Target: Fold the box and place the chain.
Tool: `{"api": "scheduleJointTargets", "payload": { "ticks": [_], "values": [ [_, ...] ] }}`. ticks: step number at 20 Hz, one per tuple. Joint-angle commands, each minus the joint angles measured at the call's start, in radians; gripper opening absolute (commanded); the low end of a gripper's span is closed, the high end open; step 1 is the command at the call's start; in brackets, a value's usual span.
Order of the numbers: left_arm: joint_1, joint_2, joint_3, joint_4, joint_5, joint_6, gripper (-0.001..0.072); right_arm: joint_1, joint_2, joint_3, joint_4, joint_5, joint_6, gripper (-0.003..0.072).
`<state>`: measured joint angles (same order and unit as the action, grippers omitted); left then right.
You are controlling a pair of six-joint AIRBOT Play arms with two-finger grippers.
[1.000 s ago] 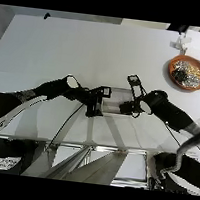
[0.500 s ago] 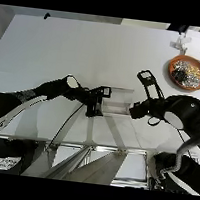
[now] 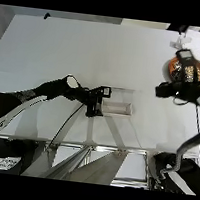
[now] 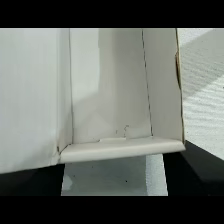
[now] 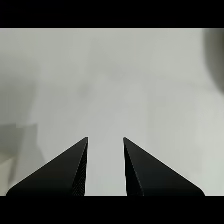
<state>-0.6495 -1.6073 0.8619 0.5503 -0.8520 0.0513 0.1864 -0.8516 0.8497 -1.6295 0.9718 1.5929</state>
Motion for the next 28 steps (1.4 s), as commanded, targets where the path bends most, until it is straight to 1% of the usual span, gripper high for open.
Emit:
{"api": "scheduleJointTargets", "payload": {
  "ticks": [1, 3, 5, 6, 8, 10, 14, 17, 21, 25, 28],
  "values": [
    [0.0, 0.001, 0.0, 0.0, 0.026, 0.0, 0.0203, -0.25, -0.171, 0.135, 0.073, -0.069, -0.113, 0.0224],
    [0.0, 0.001, 0.0, 0.0, 0.025, 0.0, 0.0203, -0.344, -0.322, 0.241, 0.074, -0.079, -0.135, 0.0225],
    [0.0, 0.001, 0.0, 0.0, 0.025, 0.0, 0.0203, -0.422, -0.473, 0.369, 0.075, -0.029, -0.144, 0.023],
    [0.0, 0.001, 0.001, 0.0, 0.026, 0.0, 0.0203, -0.456, -0.543, 0.435, 0.075, 0.005, -0.144, 0.0255],
    [0.0, 0.001, 0.0, 0.0, 0.025, 0.0, 0.0203, -0.504, -0.656, 0.537, 0.078, 0.051, -0.152, 0.0298],
    [0.0, 0.001, 0.0, 0.0, 0.026, 0.0, 0.0203, -0.533, -0.732, 0.588, 0.09, 0.056, -0.154, 0.0298],
    [0.0, 0.001, 0.0, 0.0, 0.025, 0.0, 0.0203, -0.546, -0.83, 0.595, 0.098, -0.02, -0.154, 0.0297],
    [0.0, 0.001, 0.0, 0.0, 0.026, 0.0, 0.0203, -0.546, -0.883, 0.596, 0.17, -0.086, -0.154, 0.0296],
    [0.0, 0.001, 0.0, 0.0, 0.026, 0.0, 0.0203, -0.546, -0.938, 0.596, 0.186, -0.09, -0.154, 0.0295],
    [0.0, 0.0, 0.0, 0.0, 0.025, 0.0, 0.0203, -0.546, -0.943, 0.596, 0.174, -0.105, -0.15, 0.0293],
    [0.0, 0.001, 0.0, 0.0, 0.026, 0.0, 0.0203, -0.546, -0.942, 0.596, 0.17, -0.089, -0.15, 0.0293]
  ]
}}
